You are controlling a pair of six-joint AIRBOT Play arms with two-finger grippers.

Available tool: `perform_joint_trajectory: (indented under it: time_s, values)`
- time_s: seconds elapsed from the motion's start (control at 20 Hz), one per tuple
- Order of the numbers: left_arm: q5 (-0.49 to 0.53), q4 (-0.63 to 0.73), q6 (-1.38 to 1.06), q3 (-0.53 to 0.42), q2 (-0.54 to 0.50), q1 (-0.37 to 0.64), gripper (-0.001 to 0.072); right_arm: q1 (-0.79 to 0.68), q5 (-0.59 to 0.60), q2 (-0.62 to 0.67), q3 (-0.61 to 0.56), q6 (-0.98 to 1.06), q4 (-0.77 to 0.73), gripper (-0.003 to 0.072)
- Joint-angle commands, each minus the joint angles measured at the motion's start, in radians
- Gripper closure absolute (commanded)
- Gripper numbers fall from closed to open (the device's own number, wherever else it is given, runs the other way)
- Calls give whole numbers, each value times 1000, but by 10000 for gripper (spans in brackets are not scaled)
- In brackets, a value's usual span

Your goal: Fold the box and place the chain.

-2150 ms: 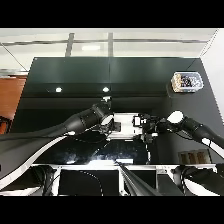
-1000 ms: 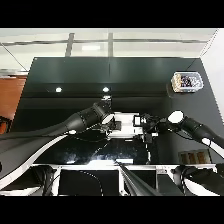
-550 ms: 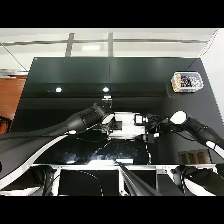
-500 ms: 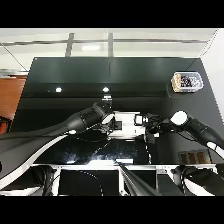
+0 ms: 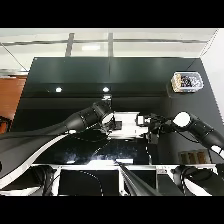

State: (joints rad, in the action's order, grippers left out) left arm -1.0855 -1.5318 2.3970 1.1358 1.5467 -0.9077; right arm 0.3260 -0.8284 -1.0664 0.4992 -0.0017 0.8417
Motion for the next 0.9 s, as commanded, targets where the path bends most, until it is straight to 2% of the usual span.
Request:
perform_joint_trajectory:
  time_s: [0.0, 0.05, 0.1, 0.45, 0.7, 0.75, 0.8, 0.85]
  values:
    - [2, 0, 1, 1, 0, 2, 681, 1, 4, -1, 0, 5, -69, 354]
    - [2, 0, 1, 1, 0, 2, 682, 2, 3, -9, 0, 5, -100, 531]
    - [2, 0, 1, 1, 0, 2, 681, 4, 2, -19, 0, 5, -132, 557]
    - [3, 0, 1, 1, 0, 2, 682, 84, 109, -42, 0, 6, -253, 555]
    - [2, 4, -7, 1, 0, 0, 682, 83, 114, -56, 0, 6, -243, 556]
    - [2, 4, -7, 1, 0, 0, 682, 83, 114, -56, 0, 8, -239, 551]
    - [2, 4, -7, 1, 0, 0, 682, 83, 115, -56, 0, 17, -240, 363]
    - [2, 4, -7, 1, 0, 0, 682, 83, 115, -56, 0, 17, -239, 307]
